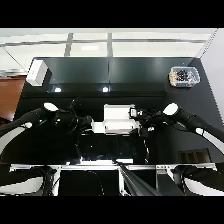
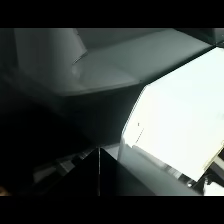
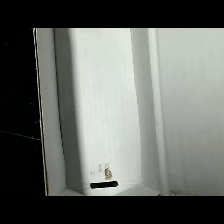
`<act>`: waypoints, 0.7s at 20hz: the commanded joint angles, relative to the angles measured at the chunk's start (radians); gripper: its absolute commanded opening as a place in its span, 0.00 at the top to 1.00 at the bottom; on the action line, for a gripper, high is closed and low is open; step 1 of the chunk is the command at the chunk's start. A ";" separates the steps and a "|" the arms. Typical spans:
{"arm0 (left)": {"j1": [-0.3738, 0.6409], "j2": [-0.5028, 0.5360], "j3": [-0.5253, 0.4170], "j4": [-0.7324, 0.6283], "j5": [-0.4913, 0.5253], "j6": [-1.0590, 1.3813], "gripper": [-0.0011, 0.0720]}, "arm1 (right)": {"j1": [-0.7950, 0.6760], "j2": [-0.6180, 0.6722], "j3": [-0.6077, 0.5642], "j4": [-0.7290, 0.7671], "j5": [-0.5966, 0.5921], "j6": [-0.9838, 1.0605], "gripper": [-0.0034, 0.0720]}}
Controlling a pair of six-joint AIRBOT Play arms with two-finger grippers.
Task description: Fold the box and place the chain.
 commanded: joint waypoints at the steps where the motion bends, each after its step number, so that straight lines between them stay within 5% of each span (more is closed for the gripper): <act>1: 0.026 -0.013 0.057 -0.053 -0.166 0.131 0.94 | 0.000 0.000 -0.001 0.000 0.000 0.000 0.93; 2: 0.037 -0.013 0.072 -0.082 -0.215 0.151 0.61 | 0.000 0.000 -0.001 0.000 0.000 0.000 0.93; 3: 0.038 -0.013 0.090 -0.079 -0.251 0.157 0.12 | 0.000 0.000 -0.001 0.000 0.000 0.000 0.93; 4: 0.037 -0.013 0.102 -0.071 -0.264 0.155 0.01 | 0.000 0.000 -0.001 0.000 0.000 0.000 0.93; 10: -0.079 -0.014 0.154 -0.069 -0.195 0.112 0.08 | 0.000 0.000 -0.001 0.000 0.000 0.000 0.93; 11: -0.101 -0.014 0.172 -0.056 -0.195 0.092 0.17 | 0.000 0.000 -0.001 0.000 0.000 0.000 0.93; 14: -0.148 -0.014 0.238 0.104 -0.197 -0.085 0.24 | 0.000 0.000 -0.001 0.000 0.000 0.000 0.93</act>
